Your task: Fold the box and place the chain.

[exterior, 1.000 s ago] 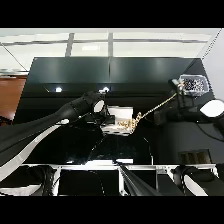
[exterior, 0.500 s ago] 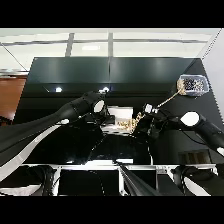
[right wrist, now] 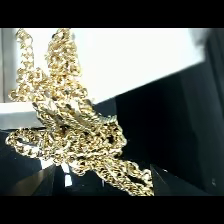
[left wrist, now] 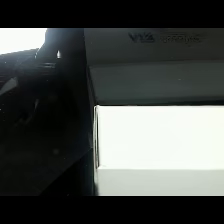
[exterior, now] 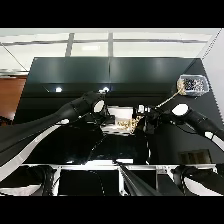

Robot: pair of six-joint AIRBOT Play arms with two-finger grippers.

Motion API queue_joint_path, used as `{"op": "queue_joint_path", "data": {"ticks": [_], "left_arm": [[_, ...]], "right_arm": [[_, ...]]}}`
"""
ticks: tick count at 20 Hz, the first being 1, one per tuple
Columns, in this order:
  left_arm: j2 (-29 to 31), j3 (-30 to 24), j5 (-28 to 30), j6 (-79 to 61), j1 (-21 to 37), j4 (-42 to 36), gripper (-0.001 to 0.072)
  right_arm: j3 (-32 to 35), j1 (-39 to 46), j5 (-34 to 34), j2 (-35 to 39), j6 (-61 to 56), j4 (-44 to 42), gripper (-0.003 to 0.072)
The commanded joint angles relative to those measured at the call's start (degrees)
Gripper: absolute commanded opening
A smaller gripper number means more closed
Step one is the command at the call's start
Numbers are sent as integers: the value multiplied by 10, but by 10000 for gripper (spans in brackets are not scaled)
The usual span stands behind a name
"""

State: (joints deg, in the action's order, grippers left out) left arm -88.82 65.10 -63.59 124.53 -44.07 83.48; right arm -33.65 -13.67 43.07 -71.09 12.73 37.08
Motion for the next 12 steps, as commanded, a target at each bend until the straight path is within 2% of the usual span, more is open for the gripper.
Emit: {"op": "queue_joint_path", "data": {"ticks": [1, 9, 10, 11, 12], "left_arm": [[0, 0, 1, 0, 0, 0, 31], [0, 0, 0, 0, 0, 0, 31], [0, 0, 0, 0, 0, 0, 31], [0, 0, 0, 0, 0, 0, 31], [0, 0, 0, 0, 0, 0, 31]], "right_arm": [[-6, 0, 12, -18, 10, 2, 698], [-6, 0, -5, -28, -3, 2, 683], [-6, 0, -7, -28, -7, 2, 537], [-6, 0, -10, -28, -16, 2, 465], [-6, 0, -17, -27, -24, 2, 465]]}}
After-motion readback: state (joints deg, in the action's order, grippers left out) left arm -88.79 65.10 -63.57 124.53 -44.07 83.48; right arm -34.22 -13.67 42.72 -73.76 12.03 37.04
